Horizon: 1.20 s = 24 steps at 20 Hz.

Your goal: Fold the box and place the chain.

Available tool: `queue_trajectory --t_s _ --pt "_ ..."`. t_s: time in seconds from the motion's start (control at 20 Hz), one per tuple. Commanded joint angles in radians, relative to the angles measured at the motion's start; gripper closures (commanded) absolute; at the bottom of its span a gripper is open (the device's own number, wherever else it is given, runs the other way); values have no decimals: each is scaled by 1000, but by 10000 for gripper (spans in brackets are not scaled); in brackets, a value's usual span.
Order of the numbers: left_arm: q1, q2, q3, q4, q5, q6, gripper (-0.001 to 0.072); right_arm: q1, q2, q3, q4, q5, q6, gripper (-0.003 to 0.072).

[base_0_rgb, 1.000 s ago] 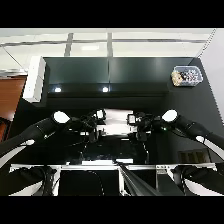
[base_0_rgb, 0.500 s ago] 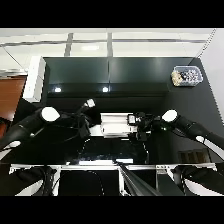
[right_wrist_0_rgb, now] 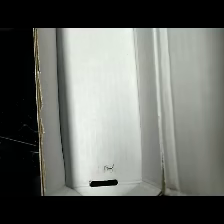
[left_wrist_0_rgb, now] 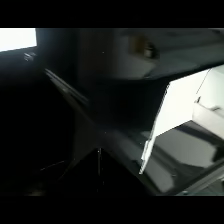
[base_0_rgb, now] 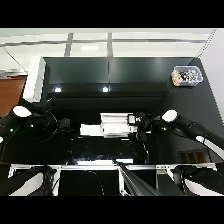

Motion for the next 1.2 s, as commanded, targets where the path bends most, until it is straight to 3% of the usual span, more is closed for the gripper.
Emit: queue_trajectory --t_s 0.0,0.4,0.55,0.7,0.75,0.85,0.9,1.15 --pt "62 -60 -25 -107 -25 -25 685 1 0 0 1 1 0 488" --pt "-218 -272 -8 -391 71 172 685 1 0 0 0 1 0 488" --pt "-276 -292 31 -395 36 223 685 1 0 0 0 1 0 488" --pt "-256 -291 79 -393 -47 233 664 1 0 0 0 0 0 489" --pt "-245 -291 95 -391 -70 229 546 1 0 0 0 1 0 488" --pt "-231 -291 124 -391 -120 221 135 1 0 0 0 1 0 488" --pt "-231 -291 135 -391 -142 221 57 1 0 0 0 1 0 488" --pt "-306 -289 179 -360 -117 167 68 1 0 0 0 1 0 488"
